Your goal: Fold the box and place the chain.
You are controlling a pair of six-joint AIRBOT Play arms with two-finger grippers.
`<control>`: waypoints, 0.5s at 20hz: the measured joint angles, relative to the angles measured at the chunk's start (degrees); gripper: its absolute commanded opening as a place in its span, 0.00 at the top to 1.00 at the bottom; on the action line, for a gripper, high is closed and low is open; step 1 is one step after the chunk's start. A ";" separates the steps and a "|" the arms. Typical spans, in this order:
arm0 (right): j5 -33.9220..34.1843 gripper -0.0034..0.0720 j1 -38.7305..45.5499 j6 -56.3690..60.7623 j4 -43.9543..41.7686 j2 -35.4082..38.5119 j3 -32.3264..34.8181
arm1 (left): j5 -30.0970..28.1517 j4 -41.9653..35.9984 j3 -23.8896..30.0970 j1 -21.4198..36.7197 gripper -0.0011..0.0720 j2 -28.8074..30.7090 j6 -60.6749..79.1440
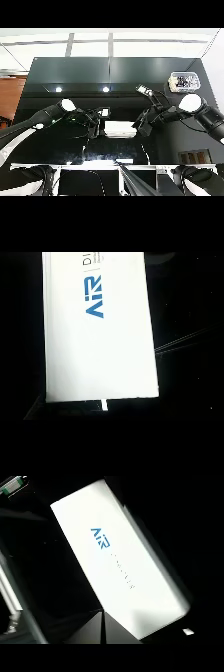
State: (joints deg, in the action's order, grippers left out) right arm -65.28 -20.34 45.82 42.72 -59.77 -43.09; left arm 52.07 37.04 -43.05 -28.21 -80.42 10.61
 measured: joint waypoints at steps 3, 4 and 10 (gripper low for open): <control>0.57 0.95 0.81 3.85 -9.62 -1.05 3.96 | -0.04 0.00 0.00 0.00 0.31 0.00 0.02; 1.25 0.95 0.94 4.52 -13.09 -1.92 4.81 | -0.07 0.00 0.00 -0.02 0.31 0.00 0.02; 3.69 0.95 1.14 7.34 -23.37 -8.83 6.71 | -0.31 0.00 0.00 0.00 0.31 0.00 0.04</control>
